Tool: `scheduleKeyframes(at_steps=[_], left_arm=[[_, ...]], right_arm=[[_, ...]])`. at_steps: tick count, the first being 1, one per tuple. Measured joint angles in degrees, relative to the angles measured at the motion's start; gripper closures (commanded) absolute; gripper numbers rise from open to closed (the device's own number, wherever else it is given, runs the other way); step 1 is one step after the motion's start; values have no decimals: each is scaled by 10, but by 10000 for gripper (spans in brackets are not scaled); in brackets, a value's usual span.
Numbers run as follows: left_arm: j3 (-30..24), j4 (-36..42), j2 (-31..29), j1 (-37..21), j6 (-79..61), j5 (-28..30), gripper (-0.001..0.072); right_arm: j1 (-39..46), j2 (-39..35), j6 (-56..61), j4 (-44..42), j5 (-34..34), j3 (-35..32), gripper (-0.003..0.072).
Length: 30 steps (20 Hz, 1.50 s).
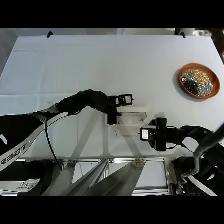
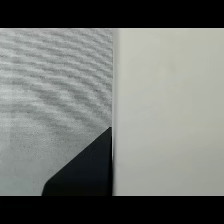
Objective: Fold the box and place the chain.
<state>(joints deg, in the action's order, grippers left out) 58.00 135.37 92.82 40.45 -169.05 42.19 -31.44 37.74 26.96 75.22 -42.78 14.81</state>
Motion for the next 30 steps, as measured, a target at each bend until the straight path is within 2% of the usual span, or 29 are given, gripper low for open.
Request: scheduleKeyframes(at_steps=[6, 9, 16, 30], left_arm=[[0, 0, 0, 0, 0, 0, 696], [0, 0, 0, 0, 0, 0, 696], [0, 0, 0, 0, 0, -1, 696], [0, 0, 0, 0, 0, 0, 696]], right_arm=[[0, 42, -14, -19, 96, -8, -18], [14, 49, -17, -33, 122, -2, -13], [70, 51, -35, -67, 91, 35, -3], [144, 75, -216, -219, 78, 45, -5]])
